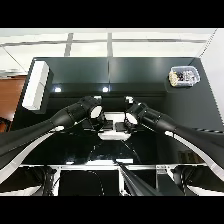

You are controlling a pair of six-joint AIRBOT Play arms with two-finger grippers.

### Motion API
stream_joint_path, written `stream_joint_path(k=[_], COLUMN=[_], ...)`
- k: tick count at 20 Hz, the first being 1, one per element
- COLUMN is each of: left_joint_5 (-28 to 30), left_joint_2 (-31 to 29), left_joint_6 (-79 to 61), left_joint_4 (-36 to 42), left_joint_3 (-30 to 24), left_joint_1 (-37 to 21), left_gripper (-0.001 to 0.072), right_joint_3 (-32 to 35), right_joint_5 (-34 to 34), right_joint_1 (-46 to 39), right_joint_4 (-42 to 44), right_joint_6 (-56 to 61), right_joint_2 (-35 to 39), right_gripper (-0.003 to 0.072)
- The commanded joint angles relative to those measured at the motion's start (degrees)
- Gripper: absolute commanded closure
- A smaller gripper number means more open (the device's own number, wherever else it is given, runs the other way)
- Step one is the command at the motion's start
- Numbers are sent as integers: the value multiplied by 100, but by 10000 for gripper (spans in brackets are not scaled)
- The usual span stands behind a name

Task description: Fold the box and place the chain.

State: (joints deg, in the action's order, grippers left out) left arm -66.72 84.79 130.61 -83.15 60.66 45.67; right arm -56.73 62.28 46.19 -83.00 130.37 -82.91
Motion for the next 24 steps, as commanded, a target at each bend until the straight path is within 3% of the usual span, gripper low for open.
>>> stream_joint_path(k=[1,2,3,4,8,10,14,16,17,18,19,22,24], left_joint_5=[2,2,2,4,2,0,2,0,2,0,2,0,7], left_joint_2=[2,2,2,2,2,2,2,2,2,2,2,2,2], left_joint_6=[-33,-33,-33,-33,-33,-33,-35,-33,-35,-35,-35,-35,-35], left_joint_4=[-15,-15,-15,-15,-15,-13,-13,-15,-15,-15,-17,-17,-17], left_joint_3=[-2,-2,-2,-2,-2,-2,-2,-2,-2,-2,-2,-2,-2], left_joint_1=[-2,-2,-2,-2,-2,-2,-2,-2,-2,-4,-4,-7,-7], left_gripper=[687,687,687,687,687,687,687,687,687,687,687,687,687], right_joint_3=[0,-4,-28,-52,-269,-481,-575,-452,-326,-188,-131,-328,-1134], right_joint_5=[-17,-17,20,79,490,850,1239,616,-59,-796,-1329,-2319,-2000], right_joint_1=[0,0,0,0,-13,-13,-396,-1088,-1578,-2159,-2710,-4321,-5058], right_joint_4=[0,2,0,-7,-42,-496,-3506,-4625,-4651,-4478,-4118,-2262,-1547], right_joint_6=[-28,-26,-26,-33,-472,-575,-791,-1036,-1034,-1021,-1019,-1025,-1049], right_joint_2=[0,9,22,63,710,1281,2092,2068,2052,1993,1860,1086,293], right_gripper=[673,656,435,361,361,361,361,361,357,130,-21,-18,-16])
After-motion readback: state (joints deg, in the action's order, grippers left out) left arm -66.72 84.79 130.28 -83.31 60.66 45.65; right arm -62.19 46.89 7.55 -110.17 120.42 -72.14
